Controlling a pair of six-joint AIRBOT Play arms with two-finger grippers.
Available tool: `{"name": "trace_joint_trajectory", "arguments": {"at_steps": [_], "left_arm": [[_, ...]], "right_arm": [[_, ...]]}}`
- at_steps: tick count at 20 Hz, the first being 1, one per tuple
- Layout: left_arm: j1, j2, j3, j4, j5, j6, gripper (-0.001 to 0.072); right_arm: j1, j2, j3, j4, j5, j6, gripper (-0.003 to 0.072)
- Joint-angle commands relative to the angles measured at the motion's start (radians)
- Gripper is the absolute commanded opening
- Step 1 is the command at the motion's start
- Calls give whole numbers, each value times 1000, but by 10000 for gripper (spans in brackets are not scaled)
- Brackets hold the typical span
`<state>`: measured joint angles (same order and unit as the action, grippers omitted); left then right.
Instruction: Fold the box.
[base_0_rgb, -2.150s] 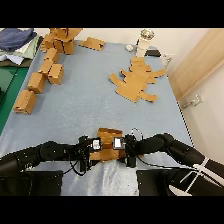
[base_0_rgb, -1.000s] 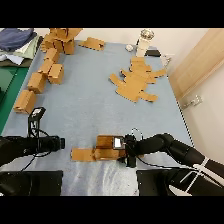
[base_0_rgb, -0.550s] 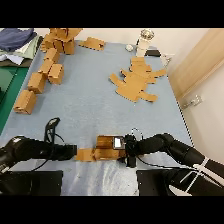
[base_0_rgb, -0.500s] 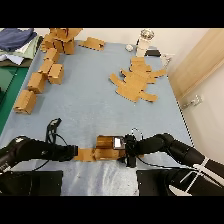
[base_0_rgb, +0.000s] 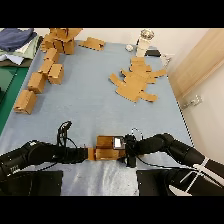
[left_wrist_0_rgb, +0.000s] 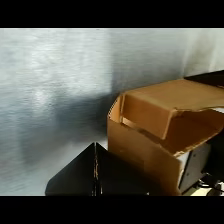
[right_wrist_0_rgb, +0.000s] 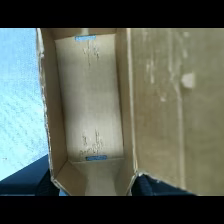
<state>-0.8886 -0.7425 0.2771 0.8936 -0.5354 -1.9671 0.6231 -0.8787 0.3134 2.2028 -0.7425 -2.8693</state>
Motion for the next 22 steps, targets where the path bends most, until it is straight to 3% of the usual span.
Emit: {"name": "trace_joint_trajectory", "arguments": {"at_steps": [1,7,9,14,15,16,22], "left_arm": [[-43,-3,22,-34,32,6,11],[-1,-3,84,-18,-12,18,17],[39,-3,86,-18,-64,19,182],[93,-3,121,2,-113,21,188],[95,-3,133,1,-121,40,374],[95,-4,141,1,-122,42,480],[91,-12,143,0,-103,45,476]], "right_arm": [[0,0,1,0,0,0,428],[0,0,1,0,0,0,428],[0,0,1,0,0,0,428],[0,0,1,0,0,0,428],[0,0,1,0,0,0,428],[0,0,1,0,0,0,428],[0,0,1,0,0,0,428]]}}
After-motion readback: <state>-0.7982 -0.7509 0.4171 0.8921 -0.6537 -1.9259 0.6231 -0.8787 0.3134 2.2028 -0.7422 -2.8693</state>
